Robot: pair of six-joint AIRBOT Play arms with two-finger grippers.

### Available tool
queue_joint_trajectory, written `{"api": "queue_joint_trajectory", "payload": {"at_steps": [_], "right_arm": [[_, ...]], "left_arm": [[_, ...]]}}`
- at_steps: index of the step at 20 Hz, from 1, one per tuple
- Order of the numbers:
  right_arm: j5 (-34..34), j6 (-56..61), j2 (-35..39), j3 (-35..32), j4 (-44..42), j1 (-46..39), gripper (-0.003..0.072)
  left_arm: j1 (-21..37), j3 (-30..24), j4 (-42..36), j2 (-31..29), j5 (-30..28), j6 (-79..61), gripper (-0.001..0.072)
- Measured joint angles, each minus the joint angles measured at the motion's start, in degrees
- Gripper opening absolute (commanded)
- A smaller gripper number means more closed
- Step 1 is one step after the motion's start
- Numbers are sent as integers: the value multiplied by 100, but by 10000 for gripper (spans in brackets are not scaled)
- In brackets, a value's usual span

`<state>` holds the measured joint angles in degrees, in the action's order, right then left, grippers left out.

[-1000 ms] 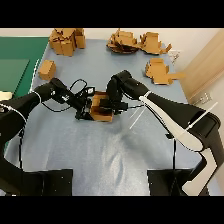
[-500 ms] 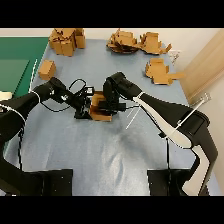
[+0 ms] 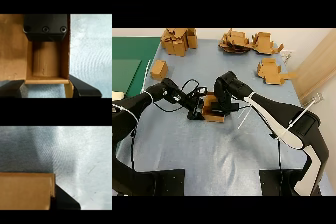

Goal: Fold the box.

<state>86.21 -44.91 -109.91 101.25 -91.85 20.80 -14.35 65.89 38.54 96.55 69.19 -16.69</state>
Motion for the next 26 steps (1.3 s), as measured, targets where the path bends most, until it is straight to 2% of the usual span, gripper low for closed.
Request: {"api": "queue_joint_trajectory", "payload": {"at_steps": [8, 18, 19, 20, 21, 26], "right_arm": [[177, -13, -68, 96, 581, 59, 5], [249, -162, -260, 109, 662, 70, 9], [249, -184, -264, 107, 660, 70, 93], [308, -238, -275, 101, 673, 72, 278], [382, -267, -264, 87, 748, 74, 408], [98, -256, -173, 90, 717, 55, 419]], "left_arm": [[2, 0, 2, 2, -52, -15, 399], [2, 0, 17, 0, -26, -17, 399], [2, 0, 20, 0, -24, -15, 399], [2, 0, 20, 0, 0, -26, 399], [2, 4, 20, -7, 11, -28, 399], [9, 9, 44, -9, -42, -24, 399]]}}
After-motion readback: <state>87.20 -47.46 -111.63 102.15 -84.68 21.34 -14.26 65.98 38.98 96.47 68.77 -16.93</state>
